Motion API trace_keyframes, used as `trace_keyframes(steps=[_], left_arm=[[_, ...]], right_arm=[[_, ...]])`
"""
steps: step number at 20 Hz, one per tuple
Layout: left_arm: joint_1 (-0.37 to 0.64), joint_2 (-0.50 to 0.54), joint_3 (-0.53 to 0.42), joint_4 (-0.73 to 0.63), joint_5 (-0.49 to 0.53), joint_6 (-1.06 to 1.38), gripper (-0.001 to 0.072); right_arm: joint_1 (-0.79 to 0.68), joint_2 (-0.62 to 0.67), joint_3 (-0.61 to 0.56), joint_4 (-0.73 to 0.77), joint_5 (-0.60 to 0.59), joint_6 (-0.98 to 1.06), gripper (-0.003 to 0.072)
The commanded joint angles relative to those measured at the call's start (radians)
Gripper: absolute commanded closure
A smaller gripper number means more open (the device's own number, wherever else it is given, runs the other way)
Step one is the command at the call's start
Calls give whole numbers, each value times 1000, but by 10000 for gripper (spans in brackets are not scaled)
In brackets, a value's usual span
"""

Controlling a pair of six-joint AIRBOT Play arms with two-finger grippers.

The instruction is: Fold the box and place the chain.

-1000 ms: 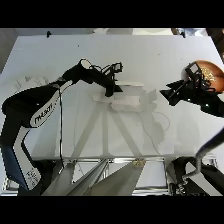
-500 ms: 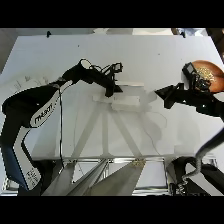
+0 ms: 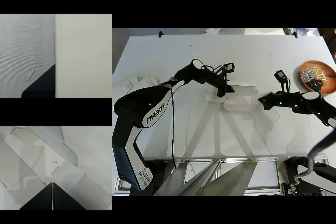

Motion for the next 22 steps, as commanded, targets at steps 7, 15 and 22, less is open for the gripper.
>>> trace_keyframes(steps=[7, 15, 22], left_arm=[[-1, -1, 0, 0, 0, 0, 703], [-1, -1, 0, 0, 0, 0, 703], [-1, -1, 0, 0, 0, 0, 703]], right_arm=[[-79, -95, 1, -33, -52, 20, 679], [-110, -65, 3, 76, 169, -124, 678], [-110, 72, 10, 6, 346, -281, 440]])
